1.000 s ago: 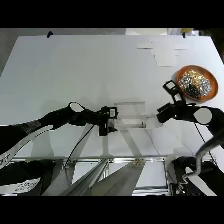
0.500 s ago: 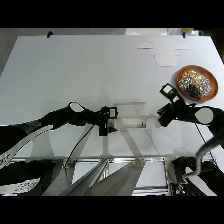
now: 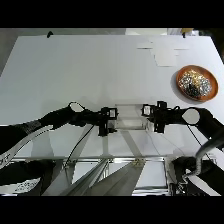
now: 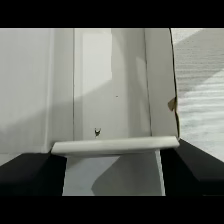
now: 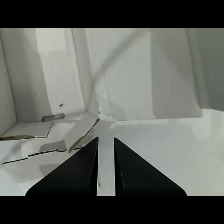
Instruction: Fold the box and place the chain.
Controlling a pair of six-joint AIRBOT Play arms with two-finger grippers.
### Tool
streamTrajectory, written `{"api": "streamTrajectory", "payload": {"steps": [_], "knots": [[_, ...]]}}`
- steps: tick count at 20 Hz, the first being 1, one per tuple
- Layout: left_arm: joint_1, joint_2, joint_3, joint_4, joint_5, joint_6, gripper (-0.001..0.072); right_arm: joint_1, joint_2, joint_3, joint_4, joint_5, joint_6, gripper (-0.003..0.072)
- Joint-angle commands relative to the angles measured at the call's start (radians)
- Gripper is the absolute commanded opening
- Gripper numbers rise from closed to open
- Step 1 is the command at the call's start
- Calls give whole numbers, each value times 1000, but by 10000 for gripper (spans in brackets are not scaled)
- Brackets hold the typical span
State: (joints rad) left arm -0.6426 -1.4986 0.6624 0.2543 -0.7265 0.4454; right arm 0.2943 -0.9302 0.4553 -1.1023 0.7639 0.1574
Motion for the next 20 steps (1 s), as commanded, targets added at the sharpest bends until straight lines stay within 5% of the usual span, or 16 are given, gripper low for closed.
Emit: {"api": "streamTrajectory", "payload": {"steps": [1, 5, 7, 12, 18, 20], "knots": [[0, 1, 0, -3, 5, 0, 206, 8, -32, -1, 5, 50, -35, 101], [0, 1, 0, -3, 4, -1, 206, 8, -32, 0, 5, 87, -35, 112], [0, 1, 0, -3, 4, -1, 206, 8, -18, 0, 8, 73, -34, 262], [0, 1, 0, -3, 5, -1, 206, -23, 92, 0, -50, -13, 228, 262], [0, 1, 0, -3, 5, -1, 206, -183, 108, 0, -108, 109, 480, 255], [0, 1, 0, -3, 4, 0, 206, -212, 108, 0, -108, 173, 558, 105]]}}
